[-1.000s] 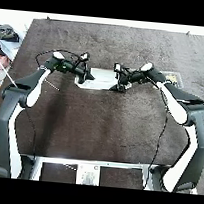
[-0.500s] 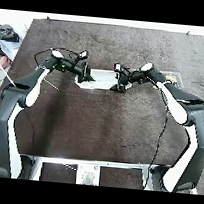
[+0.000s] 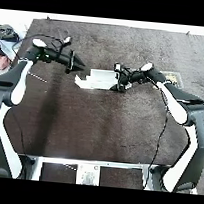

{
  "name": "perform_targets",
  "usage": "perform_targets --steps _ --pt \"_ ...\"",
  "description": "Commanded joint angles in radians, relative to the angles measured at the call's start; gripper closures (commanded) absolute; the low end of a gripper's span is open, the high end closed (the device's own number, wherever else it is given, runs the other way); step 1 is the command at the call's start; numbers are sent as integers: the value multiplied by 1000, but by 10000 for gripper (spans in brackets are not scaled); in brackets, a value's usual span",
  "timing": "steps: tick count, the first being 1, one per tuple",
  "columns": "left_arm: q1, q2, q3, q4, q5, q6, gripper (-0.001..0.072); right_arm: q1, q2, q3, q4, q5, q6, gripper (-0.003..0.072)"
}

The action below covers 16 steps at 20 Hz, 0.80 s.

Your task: Fold the box and place the chain.

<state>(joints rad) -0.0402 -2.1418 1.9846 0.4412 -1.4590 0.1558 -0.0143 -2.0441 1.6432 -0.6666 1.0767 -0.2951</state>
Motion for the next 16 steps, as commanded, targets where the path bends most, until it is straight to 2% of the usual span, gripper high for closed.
perform_targets --steps 1,4,6,11,13,16 --pt "18 54 -3 -3 -85 -19 700 1 -1 1 0 0 0 417" --pt "-5 119 -30 31 -156 -71 703 1 -1 1 0 0 0 417" --pt "-28 192 -101 75 -74 -69 704 1 -1 1 0 0 0 417" --pt "-92 344 -361 75 157 19 704 1 -1 1 0 0 0 417" --pt "-116 368 -452 71 212 37 704 1 -1 1 0 0 0 417" --pt "-150 368 -534 55 288 37 703 1 -1 1 0 0 0 417"
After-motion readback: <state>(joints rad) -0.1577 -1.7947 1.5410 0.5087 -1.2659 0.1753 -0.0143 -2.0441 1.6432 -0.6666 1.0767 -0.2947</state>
